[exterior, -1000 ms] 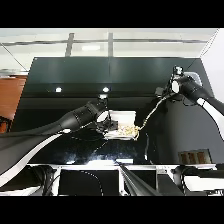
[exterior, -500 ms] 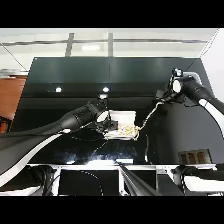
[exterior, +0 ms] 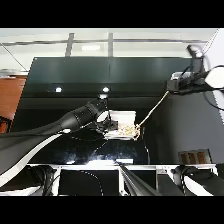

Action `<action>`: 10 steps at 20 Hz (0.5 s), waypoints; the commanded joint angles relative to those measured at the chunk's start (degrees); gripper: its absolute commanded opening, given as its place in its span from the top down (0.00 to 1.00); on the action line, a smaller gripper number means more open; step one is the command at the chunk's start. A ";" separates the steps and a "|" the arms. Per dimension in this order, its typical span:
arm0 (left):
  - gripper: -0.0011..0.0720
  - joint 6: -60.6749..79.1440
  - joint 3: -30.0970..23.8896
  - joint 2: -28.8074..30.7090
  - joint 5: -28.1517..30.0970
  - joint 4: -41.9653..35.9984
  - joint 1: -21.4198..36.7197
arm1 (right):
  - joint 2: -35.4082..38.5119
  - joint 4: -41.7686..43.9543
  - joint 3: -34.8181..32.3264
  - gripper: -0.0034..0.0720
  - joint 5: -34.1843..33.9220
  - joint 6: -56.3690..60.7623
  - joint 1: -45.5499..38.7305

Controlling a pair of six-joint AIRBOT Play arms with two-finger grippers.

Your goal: Fold the box and place the chain.

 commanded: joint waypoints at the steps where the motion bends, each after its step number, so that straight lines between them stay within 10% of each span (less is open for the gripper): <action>1: 0.95 0.00 0.02 0.00 -0.02 0.00 0.00 | 9.42 7.76 3.23 0.93 6.80 -5.31 0.02; 10: 0.95 0.00 0.02 0.00 -0.20 0.00 0.00 | 12.61 23.04 9.68 0.93 10.40 -11.45 0.04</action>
